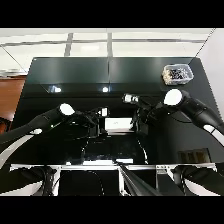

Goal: Fold the box and place the chain.

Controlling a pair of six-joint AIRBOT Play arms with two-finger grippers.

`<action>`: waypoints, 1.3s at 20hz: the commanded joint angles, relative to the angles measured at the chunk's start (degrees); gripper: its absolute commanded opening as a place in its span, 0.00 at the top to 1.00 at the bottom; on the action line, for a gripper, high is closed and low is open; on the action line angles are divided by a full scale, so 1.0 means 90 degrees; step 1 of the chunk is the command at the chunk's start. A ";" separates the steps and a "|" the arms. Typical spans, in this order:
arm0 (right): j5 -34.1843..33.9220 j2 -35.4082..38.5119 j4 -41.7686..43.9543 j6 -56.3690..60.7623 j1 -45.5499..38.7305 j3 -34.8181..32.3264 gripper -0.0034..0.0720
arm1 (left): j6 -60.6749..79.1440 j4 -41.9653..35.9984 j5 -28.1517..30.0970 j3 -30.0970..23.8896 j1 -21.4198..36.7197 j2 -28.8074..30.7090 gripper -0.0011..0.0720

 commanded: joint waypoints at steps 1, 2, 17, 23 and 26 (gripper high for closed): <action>0.0289 0.0340 0.0012 0.1440 -0.0316 0.0124 0.51 | 0.0007 0.0000 0.0002 0.0002 0.0002 -0.0005 0.45; 0.0491 0.0376 0.0012 0.2171 -0.0512 0.0121 0.65 | 0.0007 0.0000 0.0002 0.0002 0.0002 -0.0005 0.45; -0.1377 -0.0459 0.1681 0.3638 -0.0294 -0.1122 0.94 | 0.0005 0.0000 0.0000 0.0002 0.0002 -0.0005 0.44; -0.0571 -0.0272 0.1756 0.3524 -0.0505 -0.0782 0.94 | 0.0005 -0.0002 0.0002 0.0010 0.0005 0.0000 0.44; 0.0629 0.0430 0.1639 0.3458 -0.1285 -0.0138 0.94 | -0.0124 0.0032 -0.0015 0.0131 0.0012 0.0097 0.16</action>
